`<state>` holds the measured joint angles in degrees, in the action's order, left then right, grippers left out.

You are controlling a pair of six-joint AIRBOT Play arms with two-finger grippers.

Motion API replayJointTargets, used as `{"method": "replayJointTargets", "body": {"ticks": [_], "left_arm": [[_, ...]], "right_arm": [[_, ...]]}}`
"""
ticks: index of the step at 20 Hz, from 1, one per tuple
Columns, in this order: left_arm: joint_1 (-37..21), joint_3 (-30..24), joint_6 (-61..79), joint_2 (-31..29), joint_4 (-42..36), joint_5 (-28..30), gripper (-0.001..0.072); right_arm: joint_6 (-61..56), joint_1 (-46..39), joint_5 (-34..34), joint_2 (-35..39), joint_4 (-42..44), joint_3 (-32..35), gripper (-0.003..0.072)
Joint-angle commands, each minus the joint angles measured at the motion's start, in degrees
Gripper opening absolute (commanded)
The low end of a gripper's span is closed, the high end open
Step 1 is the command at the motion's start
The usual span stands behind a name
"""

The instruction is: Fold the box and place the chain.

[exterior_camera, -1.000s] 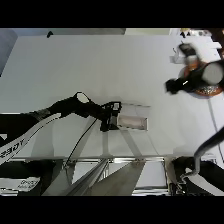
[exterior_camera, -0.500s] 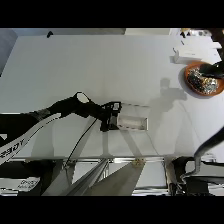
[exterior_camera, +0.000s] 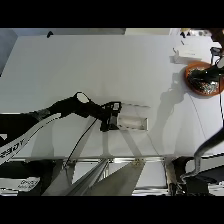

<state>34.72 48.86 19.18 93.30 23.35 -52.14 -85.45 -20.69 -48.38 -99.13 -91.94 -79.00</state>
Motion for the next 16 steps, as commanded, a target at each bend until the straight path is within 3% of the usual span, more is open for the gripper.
{"method": "replayJointTargets", "body": {"ticks": [1,2,6,8,12,16], "left_arm": [[0.0,0.04,0.0,-0.04,0.02,0.02,0.0172],[0.0,0.04,0.0,-0.04,0.02,0.02,0.0172],[0.0,0.04,0.0,-0.04,0.02,0.02,0.0172],[0.0,0.04,0.0,-0.04,0.02,0.02,0.0172],[0.0,0.04,0.0,-0.04,0.02,0.02,0.0172],[0.0,0.04,0.0,-0.04,0.02,0.02,0.0172]], "right_arm": [[-0.26,-0.04,1.29,-1.44,0.33,-0.07,0.0212],[-0.26,-0.04,0.85,-1.55,0.33,-0.07,0.0161],[-0.26,-0.04,0.63,-1.6,0.76,-0.07,0.0149],[-0.24,-0.04,0.33,-1.57,0.74,-0.07,0.0032],[1.42,-0.02,-3.85,1.9,-1.36,-0.09,0.002],[4.98,-0.02,-8.85,13.66,-2.03,-0.09,0.002]]}}
